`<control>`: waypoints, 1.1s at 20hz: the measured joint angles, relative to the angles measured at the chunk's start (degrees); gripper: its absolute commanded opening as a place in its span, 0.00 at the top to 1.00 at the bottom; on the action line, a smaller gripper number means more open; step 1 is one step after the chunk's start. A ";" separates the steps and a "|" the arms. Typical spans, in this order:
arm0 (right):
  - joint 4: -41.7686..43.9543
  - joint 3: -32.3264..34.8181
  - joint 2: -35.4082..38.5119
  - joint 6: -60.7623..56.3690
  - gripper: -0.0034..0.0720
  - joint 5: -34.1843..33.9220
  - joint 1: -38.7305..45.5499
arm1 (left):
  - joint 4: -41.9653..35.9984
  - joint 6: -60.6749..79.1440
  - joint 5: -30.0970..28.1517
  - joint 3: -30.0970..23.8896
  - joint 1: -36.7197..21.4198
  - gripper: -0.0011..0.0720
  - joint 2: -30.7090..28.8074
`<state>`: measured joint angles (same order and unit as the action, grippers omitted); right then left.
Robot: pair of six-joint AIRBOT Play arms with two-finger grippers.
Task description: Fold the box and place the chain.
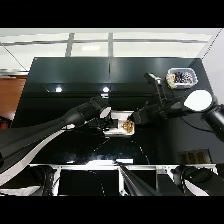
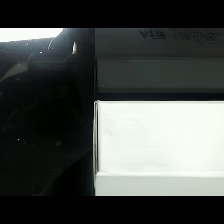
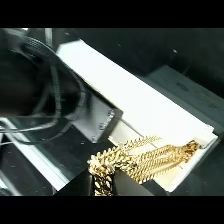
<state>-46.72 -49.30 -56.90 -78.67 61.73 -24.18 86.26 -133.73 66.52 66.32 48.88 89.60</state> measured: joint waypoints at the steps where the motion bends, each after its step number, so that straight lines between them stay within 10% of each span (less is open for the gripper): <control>1: -0.26 0.50 -0.13 0.02 0.73 -1.14 -0.42 | 0.02 0.00 -0.02 0.00 -0.02 0.95 0.00; 15: -12.87 0.59 6.84 -0.68 0.73 3.41 14.97 | 0.20 0.04 -0.94 0.04 -0.22 0.94 0.94; 16: -13.14 0.59 7.02 -0.70 0.73 3.61 15.30 | -0.04 0.04 -0.96 0.04 -0.39 0.88 1.01; 18: -13.77 0.59 7.19 -0.74 0.73 4.02 15.74 | -0.87 -0.20 -1.57 0.17 -0.74 0.30 1.14; 22: -15.26 0.59 7.39 -0.72 0.73 4.04 16.13 | -1.66 -0.09 0.74 2.71 -0.39 0.27 0.00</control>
<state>-61.98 -48.71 -49.52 -79.40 65.78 -8.05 84.60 -133.82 67.26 69.04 48.49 89.60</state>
